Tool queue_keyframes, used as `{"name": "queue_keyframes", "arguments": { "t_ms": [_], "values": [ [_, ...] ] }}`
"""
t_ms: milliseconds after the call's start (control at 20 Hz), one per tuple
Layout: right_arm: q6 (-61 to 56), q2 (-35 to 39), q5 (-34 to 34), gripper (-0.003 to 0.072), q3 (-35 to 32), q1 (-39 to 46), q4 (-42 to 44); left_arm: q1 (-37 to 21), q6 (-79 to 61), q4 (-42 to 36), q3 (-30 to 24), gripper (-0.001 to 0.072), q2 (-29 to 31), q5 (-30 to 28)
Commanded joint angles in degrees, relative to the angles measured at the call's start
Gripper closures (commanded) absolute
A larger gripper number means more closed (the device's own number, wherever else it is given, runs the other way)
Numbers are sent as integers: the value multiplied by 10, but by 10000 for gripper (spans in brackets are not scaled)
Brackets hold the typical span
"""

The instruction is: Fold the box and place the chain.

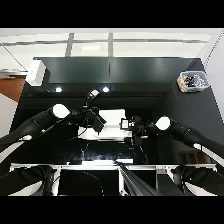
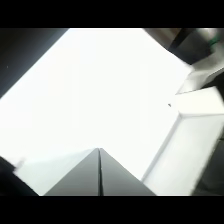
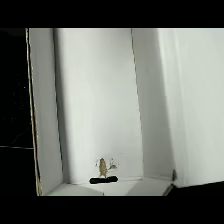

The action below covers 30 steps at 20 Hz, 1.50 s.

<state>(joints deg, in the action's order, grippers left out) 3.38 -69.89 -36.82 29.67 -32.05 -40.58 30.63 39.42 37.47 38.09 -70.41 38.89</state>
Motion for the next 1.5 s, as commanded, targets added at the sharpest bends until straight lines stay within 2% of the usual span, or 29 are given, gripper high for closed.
{"name": "queue_keyframes", "arguments": {
  "t_ms": [0,150,250,300,350,400,550,650,700,750,850,1000,1050,1100,1200,1450],
  "values": [
    [0,0,0,212,0,0,0,0,0,11,4,680,-21,-3],
    [0,0,0,212,0,0,0,-29,-1,42,29,680,9,19],
    [0,0,0,212,0,0,0,-62,0,83,43,667,46,58],
    [0,0,0,212,0,0,0,-84,0,100,48,531,68,84],
    [0,0,0,212,0,0,0,-105,0,110,49,234,88,103],
    [0,0,0,211,0,0,0,-128,6,119,49,-3,108,125],
    [0,0,0,211,0,0,0,-181,-23,169,49,-1,143,236],
    [0,0,0,212,0,0,0,-169,-118,169,35,0,145,307],
    [0,0,0,212,0,0,0,-153,-171,175,17,0,145,308],
    [0,0,0,211,0,0,0,-136,-227,181,-5,0,144,286],
    [0,0,0,211,0,0,0,-107,-296,163,-51,0,143,201],
    [0,0,0,212,0,0,0,-64,-309,132,-89,0,143,87],
    [0,0,0,212,0,0,0,-52,-313,126,-94,3,143,69],
    [0,0,0,212,0,0,0,-39,-315,126,-94,28,140,66],
    [0,0,0,212,0,0,0,-19,-315,127,-94,30,133,62],
    [0,0,0,212,0,0,0,-14,-315,126,-94,37,99,50]
  ]
}}
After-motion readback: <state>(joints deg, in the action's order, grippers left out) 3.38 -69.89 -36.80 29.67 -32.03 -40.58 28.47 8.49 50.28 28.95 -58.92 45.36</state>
